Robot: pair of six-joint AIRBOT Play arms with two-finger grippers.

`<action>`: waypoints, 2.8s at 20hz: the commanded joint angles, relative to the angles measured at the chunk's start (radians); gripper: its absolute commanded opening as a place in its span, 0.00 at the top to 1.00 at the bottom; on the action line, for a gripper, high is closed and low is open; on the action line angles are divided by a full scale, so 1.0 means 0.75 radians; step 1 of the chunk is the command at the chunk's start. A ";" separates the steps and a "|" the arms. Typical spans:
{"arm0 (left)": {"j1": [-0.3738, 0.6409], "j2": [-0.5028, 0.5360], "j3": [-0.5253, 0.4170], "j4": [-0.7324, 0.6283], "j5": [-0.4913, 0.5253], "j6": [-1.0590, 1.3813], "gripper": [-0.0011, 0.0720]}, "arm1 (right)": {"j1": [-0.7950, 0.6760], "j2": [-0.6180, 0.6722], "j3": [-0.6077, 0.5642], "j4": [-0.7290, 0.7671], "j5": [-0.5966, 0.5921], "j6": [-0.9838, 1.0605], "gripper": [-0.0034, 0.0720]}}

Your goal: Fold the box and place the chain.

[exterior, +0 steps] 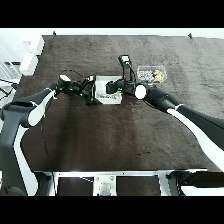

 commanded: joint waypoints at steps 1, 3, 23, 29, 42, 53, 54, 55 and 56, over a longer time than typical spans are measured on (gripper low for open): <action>0.001 0.001 0.000 0.001 0.002 0.000 0.44 | -0.021 0.115 0.005 -0.066 -0.010 -0.126 0.43; 0.001 0.001 0.000 0.001 0.001 0.000 0.44 | -0.061 0.246 0.002 -0.120 0.063 -0.164 0.43; 0.001 0.001 0.000 0.001 -0.001 0.000 0.44 | -0.607 -0.356 0.344 0.909 0.697 -1.416 0.94; 0.001 0.001 0.000 0.001 0.001 0.000 0.44 | -0.575 -0.472 0.519 0.944 0.890 -1.413 0.93; 0.001 0.001 0.000 0.001 0.000 0.000 0.44 | -0.512 -0.471 0.574 0.877 1.255 -1.415 0.84; 0.001 0.001 0.000 0.001 0.000 0.000 0.44 | -0.405 -0.473 0.622 0.707 1.224 -1.420 0.60; 0.001 0.001 0.000 0.001 0.000 0.000 0.44 | -0.398 -0.473 0.622 0.701 1.223 -1.420 0.58; 0.001 0.001 0.000 0.001 0.000 0.000 0.44 | -0.391 -0.473 0.622 0.691 1.223 -1.420 0.55; 0.001 0.001 0.000 0.001 0.000 0.000 0.44 | -0.381 -0.473 0.622 0.678 1.223 -1.420 0.48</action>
